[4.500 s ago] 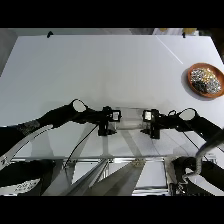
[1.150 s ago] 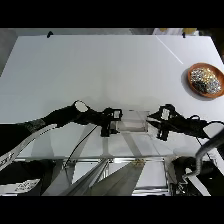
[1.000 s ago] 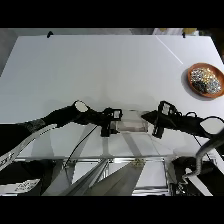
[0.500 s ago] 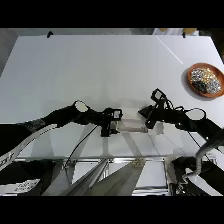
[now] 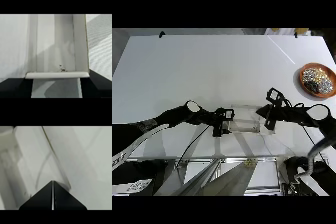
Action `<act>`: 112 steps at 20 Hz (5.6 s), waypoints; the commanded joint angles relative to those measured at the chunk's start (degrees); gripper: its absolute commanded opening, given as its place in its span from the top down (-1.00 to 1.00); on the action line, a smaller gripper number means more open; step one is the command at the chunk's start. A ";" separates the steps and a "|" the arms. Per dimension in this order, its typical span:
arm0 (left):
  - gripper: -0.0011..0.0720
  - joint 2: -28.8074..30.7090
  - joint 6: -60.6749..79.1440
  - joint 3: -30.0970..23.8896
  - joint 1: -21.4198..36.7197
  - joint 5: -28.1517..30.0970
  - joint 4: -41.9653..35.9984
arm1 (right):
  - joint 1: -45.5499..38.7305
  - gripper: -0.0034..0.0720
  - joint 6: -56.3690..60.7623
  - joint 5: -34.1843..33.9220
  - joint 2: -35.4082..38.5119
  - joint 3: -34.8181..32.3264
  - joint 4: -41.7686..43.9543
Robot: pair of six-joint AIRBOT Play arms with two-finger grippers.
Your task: Fold the box and place the chain.
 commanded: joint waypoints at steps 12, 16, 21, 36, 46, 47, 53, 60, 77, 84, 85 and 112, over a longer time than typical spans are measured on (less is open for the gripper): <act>0.28 0.04 0.00 0.00 0.04 0.02 0.00 | -1.20 0.49 -20.02 4.63 -3.93 -4.66 -1.75; 0.28 0.04 0.00 0.00 0.04 0.00 0.00 | 2.01 0.76 -23.19 2.64 -7.96 -4.66 3.65; 0.28 0.04 0.00 0.00 0.04 0.00 0.00 | 2.86 0.13 -22.56 0.39 -11.06 -4.66 6.71; 0.28 0.04 0.00 0.00 0.04 0.02 0.00 | -5.22 0.64 28.35 0.79 12.83 -2.25 -11.19; 0.28 0.04 0.00 0.00 0.04 0.02 0.00 | -13.66 0.85 67.60 7.04 -0.11 -2.91 -21.94; 0.28 0.04 0.00 0.00 0.04 0.00 0.00 | -13.66 0.85 67.04 7.08 -1.95 -3.06 -20.15; 0.28 0.04 0.00 0.00 0.04 0.00 0.00 | -13.18 0.85 60.24 7.61 -10.58 -4.72 -8.72; 0.28 0.04 0.00 0.00 0.04 0.02 0.00 | -8.79 0.60 55.34 11.69 -4.15 -4.02 -2.40; 0.28 0.04 0.00 0.00 0.04 0.02 0.00 | -0.44 -0.20 65.72 4.20 0.96 -4.02 -6.78; 0.28 0.04 0.00 0.00 0.04 0.00 0.00 | 14.25 -0.20 88.89 0.26 -1.44 2.84 -20.61; 0.28 0.04 0.00 0.00 0.04 0.00 0.00 | 15.87 -0.20 91.69 0.70 -2.78 3.43 -21.75; 0.28 0.04 0.00 0.00 0.04 0.02 0.00 | 30.25 0.27 118.33 6.12 -21.66 14.29 -36.98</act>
